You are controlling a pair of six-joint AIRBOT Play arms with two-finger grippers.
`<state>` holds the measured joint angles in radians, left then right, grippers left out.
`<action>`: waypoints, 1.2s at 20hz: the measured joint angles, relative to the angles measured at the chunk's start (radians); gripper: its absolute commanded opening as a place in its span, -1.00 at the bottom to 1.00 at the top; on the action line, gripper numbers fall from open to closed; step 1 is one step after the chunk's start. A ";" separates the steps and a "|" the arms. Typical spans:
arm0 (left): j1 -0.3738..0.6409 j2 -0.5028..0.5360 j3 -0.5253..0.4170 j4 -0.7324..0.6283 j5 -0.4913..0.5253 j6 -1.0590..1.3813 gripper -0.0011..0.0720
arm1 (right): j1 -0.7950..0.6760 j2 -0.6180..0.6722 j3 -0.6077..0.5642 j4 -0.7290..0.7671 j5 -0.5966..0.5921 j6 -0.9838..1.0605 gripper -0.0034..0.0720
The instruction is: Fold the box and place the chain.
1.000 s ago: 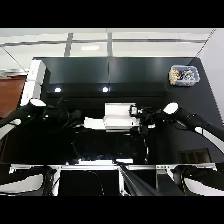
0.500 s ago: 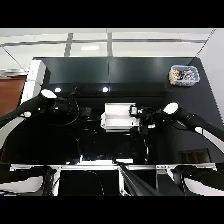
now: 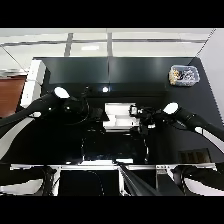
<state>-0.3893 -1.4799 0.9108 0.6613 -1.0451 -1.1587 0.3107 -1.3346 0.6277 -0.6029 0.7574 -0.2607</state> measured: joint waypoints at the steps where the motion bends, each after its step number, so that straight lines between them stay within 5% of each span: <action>1: -0.022 0.000 0.016 0.047 0.012 -0.060 0.72 | 0.000 0.000 0.000 0.000 0.000 0.000 0.35; 3: -0.063 0.000 0.044 0.149 0.022 -0.185 0.67 | 0.000 0.000 0.000 0.000 0.000 0.000 0.35; 5: -0.103 0.000 0.068 0.237 0.038 -0.291 0.25 | 0.000 0.000 0.000 0.000 0.000 0.000 0.35; 11: -0.186 0.000 0.122 0.386 0.040 -0.451 0.24 | 0.000 0.000 0.000 0.000 0.000 0.000 0.35; 13: -0.210 0.000 0.138 0.433 0.041 -0.512 0.00 | 0.000 0.000 0.000 0.000 0.000 0.000 0.35; 24: -0.362 -0.087 0.280 0.766 -0.072 -0.864 -0.01 | 0.000 0.000 0.000 0.000 0.000 0.000 0.35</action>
<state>-0.7517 -1.5665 1.1904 1.4273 -1.1175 -2.0228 0.3111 -1.3346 0.6273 -0.6025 0.7570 -0.2607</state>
